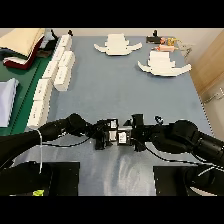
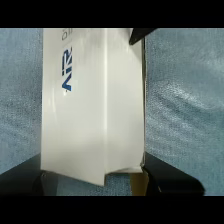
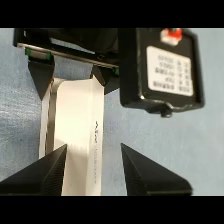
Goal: Fold the box.
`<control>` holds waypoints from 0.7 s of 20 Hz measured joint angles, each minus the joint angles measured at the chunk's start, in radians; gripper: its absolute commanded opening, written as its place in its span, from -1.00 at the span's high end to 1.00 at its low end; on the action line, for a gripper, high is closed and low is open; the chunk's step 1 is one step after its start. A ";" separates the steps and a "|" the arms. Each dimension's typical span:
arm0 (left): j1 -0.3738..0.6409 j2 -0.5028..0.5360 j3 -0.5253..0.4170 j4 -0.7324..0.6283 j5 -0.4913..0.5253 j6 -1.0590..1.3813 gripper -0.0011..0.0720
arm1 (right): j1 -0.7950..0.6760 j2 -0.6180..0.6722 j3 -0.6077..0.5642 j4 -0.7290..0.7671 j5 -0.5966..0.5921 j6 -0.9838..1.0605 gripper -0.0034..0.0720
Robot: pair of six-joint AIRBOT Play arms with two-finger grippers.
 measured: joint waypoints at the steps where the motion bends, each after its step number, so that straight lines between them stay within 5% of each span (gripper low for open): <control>1: 0.000 0.000 0.000 0.000 0.000 0.000 -0.31 | 0.000 0.001 0.002 0.000 -0.002 0.000 -0.47; 5: 0.000 0.000 0.000 0.000 0.000 0.000 -0.31 | 0.000 -0.008 0.004 0.002 -0.008 0.000 -0.42; 7: 0.000 0.000 0.000 -0.001 0.000 -0.002 -0.31 | 0.000 -0.026 0.005 0.006 -0.024 0.001 0.07; 10: 0.000 0.000 0.000 -0.001 0.000 -0.003 -0.31 | 0.000 -0.049 0.005 0.013 -0.047 0.001 0.25; 11: 0.000 0.000 0.000 -0.001 0.000 -0.003 -0.31 | 0.000 -0.052 0.005 0.017 -0.054 0.001 0.45; 14: 0.000 0.000 0.000 0.000 0.000 -0.001 -0.31 | 0.000 -0.051 0.006 0.021 -0.057 0.000 0.47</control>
